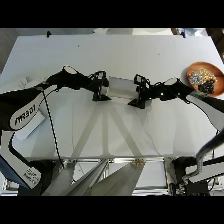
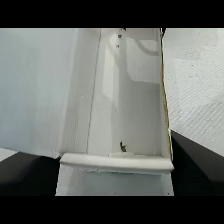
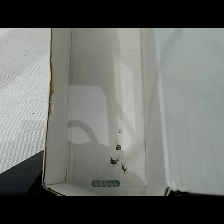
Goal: Fold the box and place the chain.
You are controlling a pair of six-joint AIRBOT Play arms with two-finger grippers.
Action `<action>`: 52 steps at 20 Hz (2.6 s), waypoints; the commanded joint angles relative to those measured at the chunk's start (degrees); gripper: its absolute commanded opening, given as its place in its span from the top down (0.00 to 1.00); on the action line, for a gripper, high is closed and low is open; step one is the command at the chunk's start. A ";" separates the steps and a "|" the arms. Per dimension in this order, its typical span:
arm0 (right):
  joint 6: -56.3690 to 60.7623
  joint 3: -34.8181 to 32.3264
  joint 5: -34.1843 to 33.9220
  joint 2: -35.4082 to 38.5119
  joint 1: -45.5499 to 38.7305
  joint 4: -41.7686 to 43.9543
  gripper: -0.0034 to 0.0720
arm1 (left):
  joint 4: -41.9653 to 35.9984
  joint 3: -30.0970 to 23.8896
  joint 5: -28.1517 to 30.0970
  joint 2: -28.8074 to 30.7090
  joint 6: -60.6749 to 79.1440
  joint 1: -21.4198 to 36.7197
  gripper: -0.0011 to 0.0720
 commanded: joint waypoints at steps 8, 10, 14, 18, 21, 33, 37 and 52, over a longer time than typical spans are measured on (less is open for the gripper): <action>-0.04 0.07 0.02 -0.02 -0.02 -0.02 0.35 | 2.86 0.26 0.07 0.02 -0.85 -0.59 0.11; -0.04 0.07 0.02 -0.02 -0.02 -0.04 0.35 | 3.08 0.26 0.07 0.02 -0.83 -0.81 0.23; -0.04 0.07 0.02 -0.02 -0.02 -0.02 0.35 | 3.15 0.26 0.09 0.02 -0.85 -0.81 0.40; -0.04 0.07 0.02 -0.02 -0.02 -0.02 0.35 | 3.41 0.26 0.11 0.02 -0.85 -0.90 0.43; -0.04 0.07 0.02 -0.02 -0.02 -0.04 0.35 | 3.39 0.26 0.07 0.04 -0.85 -0.90 0.43; -0.02 0.07 0.11 -0.02 0.00 -0.02 0.35 | 3.39 0.26 0.09 0.04 -0.85 -0.90 0.43; -0.02 0.07 0.81 -0.02 -0.02 0.57 0.33 | 3.39 0.26 0.09 0.04 -0.85 -0.90 0.43; 0.68 0.09 0.92 12.81 -5.09 -1.70 0.04 | 2.93 0.26 0.26 0.04 -2.27 -0.83 0.43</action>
